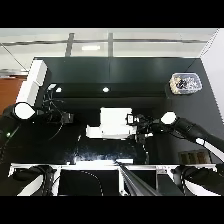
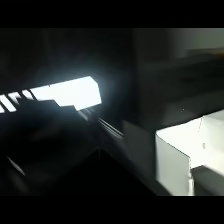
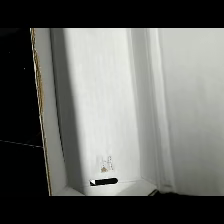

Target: Fold the box and place the chain.

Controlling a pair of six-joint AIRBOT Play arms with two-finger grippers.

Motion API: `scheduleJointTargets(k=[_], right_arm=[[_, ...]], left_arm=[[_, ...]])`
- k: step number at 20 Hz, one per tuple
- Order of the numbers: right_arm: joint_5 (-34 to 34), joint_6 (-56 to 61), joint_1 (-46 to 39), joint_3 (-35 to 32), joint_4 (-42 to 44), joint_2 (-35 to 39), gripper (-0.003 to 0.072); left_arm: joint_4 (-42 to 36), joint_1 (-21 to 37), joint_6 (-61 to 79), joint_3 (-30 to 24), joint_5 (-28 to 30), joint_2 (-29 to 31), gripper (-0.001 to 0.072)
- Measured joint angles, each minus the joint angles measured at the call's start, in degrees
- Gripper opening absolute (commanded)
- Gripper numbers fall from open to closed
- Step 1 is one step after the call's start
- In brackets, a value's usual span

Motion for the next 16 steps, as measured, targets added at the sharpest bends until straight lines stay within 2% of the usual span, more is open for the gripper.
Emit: scheduleJointTargets(k=[3,8,16], right_arm=[[0.0,0.0,0.0,0.0,0.0,0.0,0.0418],[0.0,0.0,0.0,-0.02,0.0,0.0,0.0418],[0.0,0.0,0.0,-0.02,0.0,0.0,0.0418]], left_arm=[[-5.33,0.48,-6.78,-1.09,-4.57,-5.03,0.0028],[-12.13,-1.36,-7.39,-1.66,-8.15,-12.61,0.0029],[-20.59,-3.19,-1.99,-1.77,-6.75,-18.51,0.0027]])
